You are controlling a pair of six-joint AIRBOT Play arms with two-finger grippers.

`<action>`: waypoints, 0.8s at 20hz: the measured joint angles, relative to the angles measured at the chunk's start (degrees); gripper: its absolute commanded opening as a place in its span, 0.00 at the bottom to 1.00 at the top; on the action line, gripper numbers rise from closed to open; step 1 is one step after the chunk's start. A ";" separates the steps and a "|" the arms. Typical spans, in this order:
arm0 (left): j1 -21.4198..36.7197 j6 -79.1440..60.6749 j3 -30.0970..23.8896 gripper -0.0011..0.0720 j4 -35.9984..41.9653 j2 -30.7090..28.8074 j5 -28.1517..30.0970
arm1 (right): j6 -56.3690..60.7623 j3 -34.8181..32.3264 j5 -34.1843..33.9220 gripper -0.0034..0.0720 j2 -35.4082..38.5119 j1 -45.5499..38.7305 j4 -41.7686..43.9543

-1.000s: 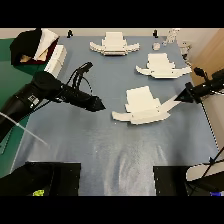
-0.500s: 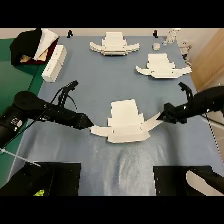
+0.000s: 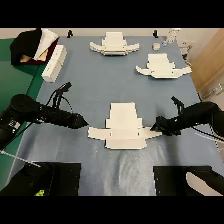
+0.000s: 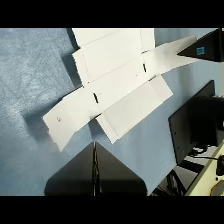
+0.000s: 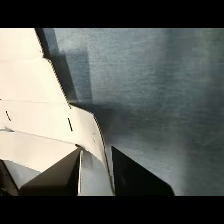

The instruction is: Fold the box.

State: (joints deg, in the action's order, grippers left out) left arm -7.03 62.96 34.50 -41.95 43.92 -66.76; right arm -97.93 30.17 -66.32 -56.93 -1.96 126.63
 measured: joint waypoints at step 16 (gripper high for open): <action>4.17 -5.27 5.25 0.64 3.54 16.96 0.83 | -12.68 -3.58 9.20 0.04 3.91 15.02 4.48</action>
State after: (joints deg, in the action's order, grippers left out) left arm -2.85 57.69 39.75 -38.41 60.88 -65.93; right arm -110.61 26.59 -57.12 -53.01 13.06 131.11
